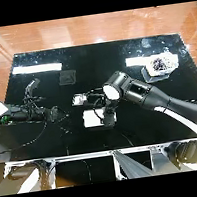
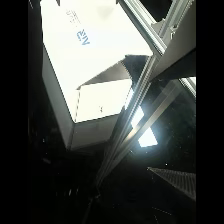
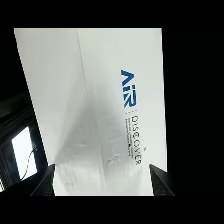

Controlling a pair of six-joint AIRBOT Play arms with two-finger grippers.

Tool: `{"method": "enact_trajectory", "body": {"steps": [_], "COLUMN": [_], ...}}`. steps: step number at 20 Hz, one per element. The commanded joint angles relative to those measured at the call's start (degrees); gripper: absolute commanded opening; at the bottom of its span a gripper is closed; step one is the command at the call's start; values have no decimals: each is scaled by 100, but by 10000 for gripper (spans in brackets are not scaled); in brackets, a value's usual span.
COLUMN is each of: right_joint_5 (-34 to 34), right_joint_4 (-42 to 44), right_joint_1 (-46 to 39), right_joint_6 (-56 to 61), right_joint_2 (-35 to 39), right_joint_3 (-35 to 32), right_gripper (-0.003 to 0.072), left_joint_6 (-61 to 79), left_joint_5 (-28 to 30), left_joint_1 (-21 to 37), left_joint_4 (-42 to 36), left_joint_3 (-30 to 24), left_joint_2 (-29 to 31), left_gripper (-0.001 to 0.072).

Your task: Fold the box and place the chain.

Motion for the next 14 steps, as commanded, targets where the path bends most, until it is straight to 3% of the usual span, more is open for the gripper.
{"method": "enact_trajectory", "body": {"steps": [1, 14], "right_joint_5": [70, 52], "right_joint_4": [35, 4], "right_joint_1": [20, 20], "right_joint_6": [0, 4], "right_joint_2": [-4, -68], "right_joint_3": [4, -9], "right_gripper": [706, 706], "left_joint_6": [0, 0], "left_joint_5": [-2, -2], "left_joint_1": [-2, -2], "left_joint_4": [0, 0], "left_joint_3": [-2, -2], "left_joint_2": [-2, -2], "left_gripper": [638, 638]}}
